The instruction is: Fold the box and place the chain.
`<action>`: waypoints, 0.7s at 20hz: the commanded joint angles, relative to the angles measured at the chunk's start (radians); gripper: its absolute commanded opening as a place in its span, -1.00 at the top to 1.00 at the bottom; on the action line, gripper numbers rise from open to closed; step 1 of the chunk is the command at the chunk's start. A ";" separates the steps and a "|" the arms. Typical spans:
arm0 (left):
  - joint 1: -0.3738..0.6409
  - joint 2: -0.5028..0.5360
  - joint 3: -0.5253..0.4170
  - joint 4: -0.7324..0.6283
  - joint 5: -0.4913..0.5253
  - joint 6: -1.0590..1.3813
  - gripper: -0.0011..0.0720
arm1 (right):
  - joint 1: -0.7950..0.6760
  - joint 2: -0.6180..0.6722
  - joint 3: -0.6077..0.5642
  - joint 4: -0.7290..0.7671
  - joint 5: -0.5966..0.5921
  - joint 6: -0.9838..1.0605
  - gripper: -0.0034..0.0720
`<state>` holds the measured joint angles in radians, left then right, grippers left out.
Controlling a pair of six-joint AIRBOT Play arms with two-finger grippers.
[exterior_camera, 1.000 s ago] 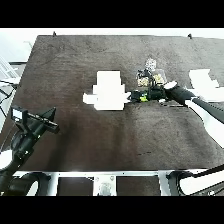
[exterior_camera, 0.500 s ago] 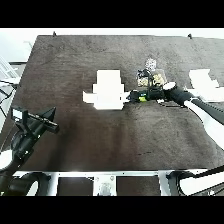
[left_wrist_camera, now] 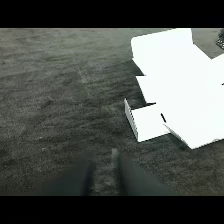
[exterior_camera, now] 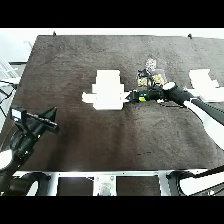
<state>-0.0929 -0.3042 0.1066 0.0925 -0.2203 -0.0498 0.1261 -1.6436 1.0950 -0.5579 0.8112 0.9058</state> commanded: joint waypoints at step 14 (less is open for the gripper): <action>0.144 -1.032 0.823 0.117 -0.555 -0.278 -0.53 | 0.001 0.001 0.000 0.000 0.001 -0.002 0.89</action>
<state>-0.0032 -1.0855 0.7242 0.1074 -0.5102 -0.2203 0.1265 -1.6436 1.0950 -0.5579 0.8112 0.9043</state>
